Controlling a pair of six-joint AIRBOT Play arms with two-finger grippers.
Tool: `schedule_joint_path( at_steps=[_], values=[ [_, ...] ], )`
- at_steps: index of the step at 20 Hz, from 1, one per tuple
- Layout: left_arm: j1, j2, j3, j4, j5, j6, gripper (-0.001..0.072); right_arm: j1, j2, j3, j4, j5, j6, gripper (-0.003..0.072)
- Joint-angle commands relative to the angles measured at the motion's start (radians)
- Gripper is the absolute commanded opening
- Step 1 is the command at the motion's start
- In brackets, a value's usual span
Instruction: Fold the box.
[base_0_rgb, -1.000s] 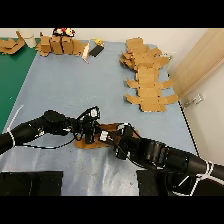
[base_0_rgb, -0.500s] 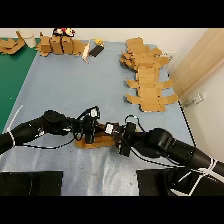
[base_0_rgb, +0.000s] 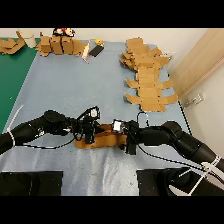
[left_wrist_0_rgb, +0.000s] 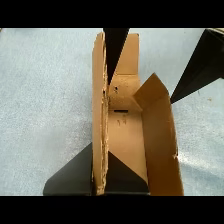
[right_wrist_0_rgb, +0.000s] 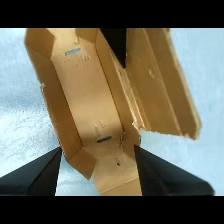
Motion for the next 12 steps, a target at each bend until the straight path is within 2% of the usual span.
schedule_joint_path(
  at_steps=[1,4,9,12],
  values=[
    [0.0,0.0,0.001,0.0,0.001,0.0,0.001,-0.023,-0.001,0.001,0.034,0.05,-0.144,0.072],
    [0.0,0.0,0.001,0.0,0.001,0.0,0.001,-0.066,-0.028,0.001,0.071,0.061,-0.206,0.072],
    [0.0,0.0,0.001,0.0,0.001,0.0,0.001,-0.178,-0.075,0.006,0.286,-0.013,-0.485,0.072],
    [0.0,0.0,0.001,0.0,0.001,0.0,0.001,-0.214,-0.143,0.041,0.296,-0.085,-0.484,0.072]
  ],
)
